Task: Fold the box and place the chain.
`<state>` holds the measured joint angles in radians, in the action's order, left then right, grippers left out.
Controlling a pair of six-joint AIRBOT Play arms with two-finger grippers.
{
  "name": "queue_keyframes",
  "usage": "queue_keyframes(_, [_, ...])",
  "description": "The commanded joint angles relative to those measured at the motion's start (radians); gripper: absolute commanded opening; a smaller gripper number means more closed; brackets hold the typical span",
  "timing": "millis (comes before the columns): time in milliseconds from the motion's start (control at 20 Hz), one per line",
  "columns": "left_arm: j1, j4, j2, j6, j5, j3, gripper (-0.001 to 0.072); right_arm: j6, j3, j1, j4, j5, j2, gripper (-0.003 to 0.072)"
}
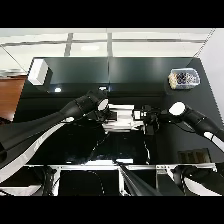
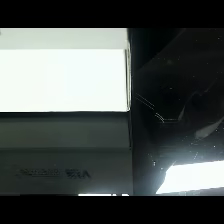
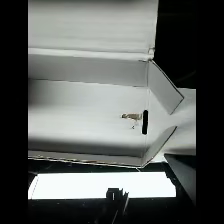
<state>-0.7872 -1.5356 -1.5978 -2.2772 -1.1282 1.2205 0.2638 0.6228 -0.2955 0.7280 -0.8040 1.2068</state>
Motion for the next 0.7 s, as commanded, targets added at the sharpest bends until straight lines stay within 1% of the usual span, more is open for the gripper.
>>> queue_keyframes(0, [0.001, 0.003, 0.0, -0.001, 0.003, 0.001, 0.0024, -0.003, 0.0, -0.002, -0.082, -0.008, -0.001, 0.023])
queue_keyframes(50, [0.001, 0.003, 0.0, -0.001, 0.002, 0.001, 0.0024, -0.003, 0.0, -0.006, -0.102, -0.006, 0.0, 0.0176])
queue_keyframes(250, [0.001, 0.003, 0.0, -0.001, 0.002, 0.001, 0.0025, -0.054, 0.0, -0.032, -0.13, -0.001, 0.015, 0.0176])
queue_keyframes(400, [0.001, 0.003, 0.0, -0.001, 0.001, 0.001, 0.0025, -0.055, 0.0, -0.046, -0.229, 0.035, 0.052, 0.0177])
queue_keyframes(450, [0.001, 0.003, 0.0, -0.001, 0.001, 0.001, 0.0025, -0.055, 0.0, -0.049, -0.23, 0.051, 0.058, 0.0177])
queue_keyframes(650, [0.001, 0.003, 0.0, -0.001, 0.001, 0.001, 0.0025, -0.055, 0.0, -0.052, -0.229, 0.049, 0.067, 0.0177])
